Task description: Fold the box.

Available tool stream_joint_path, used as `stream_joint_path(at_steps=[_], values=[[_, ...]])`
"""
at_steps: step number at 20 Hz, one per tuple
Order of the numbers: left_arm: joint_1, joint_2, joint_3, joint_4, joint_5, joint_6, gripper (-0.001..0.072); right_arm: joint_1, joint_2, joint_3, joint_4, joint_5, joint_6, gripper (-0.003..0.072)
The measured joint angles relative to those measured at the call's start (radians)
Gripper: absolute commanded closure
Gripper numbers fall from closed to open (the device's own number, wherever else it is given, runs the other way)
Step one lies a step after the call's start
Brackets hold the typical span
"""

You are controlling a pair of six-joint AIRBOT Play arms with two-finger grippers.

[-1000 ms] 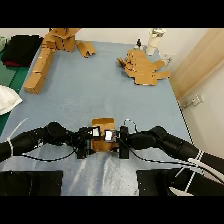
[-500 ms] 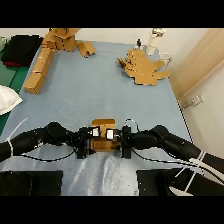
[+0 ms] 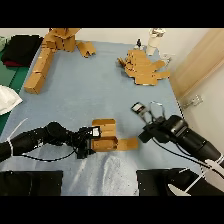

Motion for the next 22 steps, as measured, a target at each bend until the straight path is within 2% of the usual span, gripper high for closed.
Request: stream_joint_path(at_steps=[5, 13, 22], values=[[0.0, 0.0, 0.0, 0.0, 0.0, 0.0, 0.0204, -0.14, -0.04, -0.047, 0.251, -0.002, 0.064, 0.0684], [0.0, 0.0, 0.0, 0.001, 0.0, 0.0, 0.0204, -0.161, -0.119, -0.082, 0.637, 0.106, -0.043, 0.0684], [0.0, 0.0, 0.0, 0.001, 0.0, 0.0, 0.0204, -0.038, -0.155, -0.081, 0.78, 0.181, -0.067, 0.0683]])
